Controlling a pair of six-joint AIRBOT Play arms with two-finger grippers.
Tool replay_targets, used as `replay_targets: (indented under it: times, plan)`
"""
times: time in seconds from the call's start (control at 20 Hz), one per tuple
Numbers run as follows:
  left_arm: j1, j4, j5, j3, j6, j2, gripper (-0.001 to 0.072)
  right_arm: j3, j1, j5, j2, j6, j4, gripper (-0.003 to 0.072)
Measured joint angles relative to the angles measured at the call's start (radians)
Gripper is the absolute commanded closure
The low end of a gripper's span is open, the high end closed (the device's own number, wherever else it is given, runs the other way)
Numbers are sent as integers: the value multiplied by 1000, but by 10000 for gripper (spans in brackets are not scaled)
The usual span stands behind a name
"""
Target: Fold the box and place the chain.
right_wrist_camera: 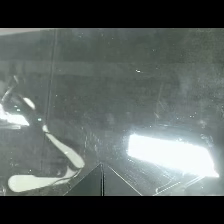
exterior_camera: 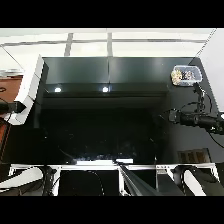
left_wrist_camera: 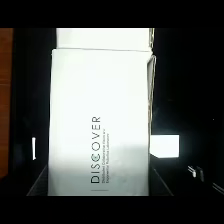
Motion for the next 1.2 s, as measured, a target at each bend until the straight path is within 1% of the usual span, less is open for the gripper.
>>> replay_targets:
  times: [0.05,0.2,0.35,0.4,0.5,0.55,0.6,0.7,0.8,0.85,0.95,1.05,1.15,1.2]
  plan:
    - [-6,-3,13,2,4,-8,-3,0,0,0,0,2,1,661]
    - [-20,-10,43,22,5,-11,-3,0,0,0,0,13,2,661]
    - [-33,-12,51,95,-58,29,7,0,28,2,0,15,12,661]
    - [-40,-23,44,129,-101,49,62,3,52,-11,0,12,24,661]
    - [-58,-58,21,188,-200,97,660,28,125,-77,0,1,42,661]
    - [-70,-83,0,209,-248,125,681,53,172,-114,-1,-2,39,661]
    - [-84,-109,-25,220,-280,152,682,81,217,-152,-5,-3,23,662]
    - [-130,-166,-76,219,-329,220,683,147,302,-227,-17,23,-58,661]
    - [-208,-203,-109,163,-344,312,683,190,361,-292,-34,56,-179,661]
    - [-258,-211,-106,107,-341,369,683,198,378,-326,-42,71,-231,661]
    - [-364,-206,-49,-37,-325,486,682,185,396,-392,-62,92,-317,661]
    - [-451,-160,25,-184,-317,587,681,138,391,-475,-82,108,-372,661]
    - [-505,-124,79,-290,-310,665,681,100,373,-536,-92,117,-405,661]
    - [-522,-106,85,-326,-309,690,681,86,364,-558,-95,121,-418,661]
